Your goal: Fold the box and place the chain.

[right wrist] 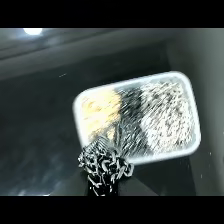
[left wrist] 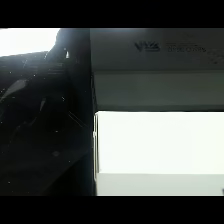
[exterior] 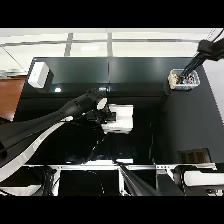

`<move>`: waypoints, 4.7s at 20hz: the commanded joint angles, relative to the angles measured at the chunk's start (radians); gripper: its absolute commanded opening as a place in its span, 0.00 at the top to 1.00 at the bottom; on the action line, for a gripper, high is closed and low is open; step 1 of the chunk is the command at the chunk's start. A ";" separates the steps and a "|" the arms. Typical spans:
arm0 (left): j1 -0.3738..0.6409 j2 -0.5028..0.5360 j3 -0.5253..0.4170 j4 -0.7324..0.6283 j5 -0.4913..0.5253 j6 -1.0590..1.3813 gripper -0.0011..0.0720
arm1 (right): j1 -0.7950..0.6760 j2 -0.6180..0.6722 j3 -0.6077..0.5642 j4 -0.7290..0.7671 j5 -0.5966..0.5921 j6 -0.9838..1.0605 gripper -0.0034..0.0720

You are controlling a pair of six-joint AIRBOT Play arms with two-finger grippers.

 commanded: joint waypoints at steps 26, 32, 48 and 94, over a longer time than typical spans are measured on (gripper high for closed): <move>0.000 0.000 0.000 -0.001 -0.002 0.000 0.95 | 0.590 0.393 -0.859 0.667 -0.278 -0.182 0.94; 0.000 0.000 0.000 -0.001 0.000 0.000 0.95 | 0.597 0.338 -0.861 0.624 -0.283 -0.179 0.61; -0.005 0.008 0.078 0.030 -0.013 -0.072 0.22 | 0.407 0.499 -0.887 0.273 -0.087 -0.175 0.61; 0.361 0.102 -0.367 -0.848 0.204 2.442 0.14 | 0.407 0.498 -0.887 0.289 -0.137 -0.174 0.61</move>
